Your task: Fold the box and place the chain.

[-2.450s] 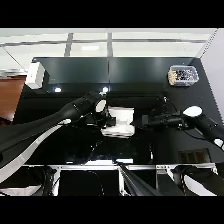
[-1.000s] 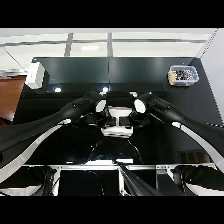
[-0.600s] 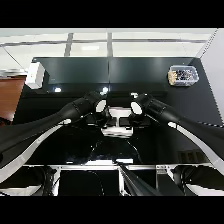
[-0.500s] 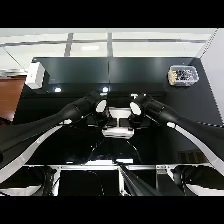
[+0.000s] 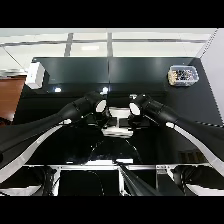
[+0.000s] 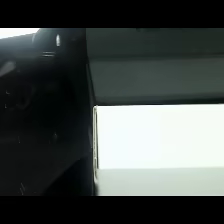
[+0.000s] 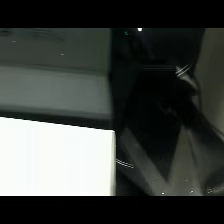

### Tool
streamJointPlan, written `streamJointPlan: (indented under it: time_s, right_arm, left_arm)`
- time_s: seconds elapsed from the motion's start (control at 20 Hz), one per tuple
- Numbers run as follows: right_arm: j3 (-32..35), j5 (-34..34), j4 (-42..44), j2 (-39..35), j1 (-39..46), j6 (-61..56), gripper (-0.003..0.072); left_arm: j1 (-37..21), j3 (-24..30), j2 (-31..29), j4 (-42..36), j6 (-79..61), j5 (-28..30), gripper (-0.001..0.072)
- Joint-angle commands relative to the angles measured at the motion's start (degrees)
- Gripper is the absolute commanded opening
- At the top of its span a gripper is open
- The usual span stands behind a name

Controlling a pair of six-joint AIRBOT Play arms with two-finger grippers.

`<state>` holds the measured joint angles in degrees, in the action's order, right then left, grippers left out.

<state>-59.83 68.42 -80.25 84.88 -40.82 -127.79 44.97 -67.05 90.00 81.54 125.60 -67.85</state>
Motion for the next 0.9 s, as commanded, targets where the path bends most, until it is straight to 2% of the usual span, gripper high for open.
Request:
streamJointPlan:
  time_s: [0.0,0.15,0.2,0.25,0.4,0.6,0.65,0.75,0.85]
  right_arm:
    - [-0.04,-0.81,0.02,0.0,0.0,0.31,0.0013]
    - [-0.07,-1.51,0.0,-0.22,0.0,0.31,0.0031]
    - [-0.07,-1.68,-0.07,-0.57,0.02,0.31,0.0208]
    - [-0.09,-1.53,-0.37,-1.01,0.02,0.33,0.031]
    - [-0.15,-0.2,-0.33,-3.63,0.0,2.8,0.0306]
    - [-0.15,0.94,-3.13,-14.91,0.02,5.75,0.0306]
    - [-0.15,1.4,-8.61,-18.45,0.09,5.68,0.0305]
    - [-0.15,2.86,-25.09,-23.02,0.72,4.87,0.0306]
    - [-0.11,2.62,-36.65,-24.11,3.91,4.81,0.0306]
  left_arm:
    - [-0.04,-0.02,0.0,0.24,-0.46,0.28,0.0023]
    - [-0.04,-0.02,0.0,0.24,-0.46,0.28,0.0023]
    - [-0.04,-0.02,0.0,0.24,-0.46,0.28,0.0023]
    - [-0.04,-0.02,0.0,0.24,-0.46,0.28,0.0023]
    - [-0.04,-0.02,0.0,0.26,-0.46,0.28,0.0023]
    - [-0.04,-0.02,0.0,0.24,-0.46,0.28,0.0023]
    - [-0.04,-0.02,0.0,0.24,-0.46,0.28,0.0023]
    - [-0.04,-0.02,0.0,0.24,-0.46,0.28,0.0023]
    - [-0.04,-0.02,0.0,0.24,-0.46,0.28,0.0023]
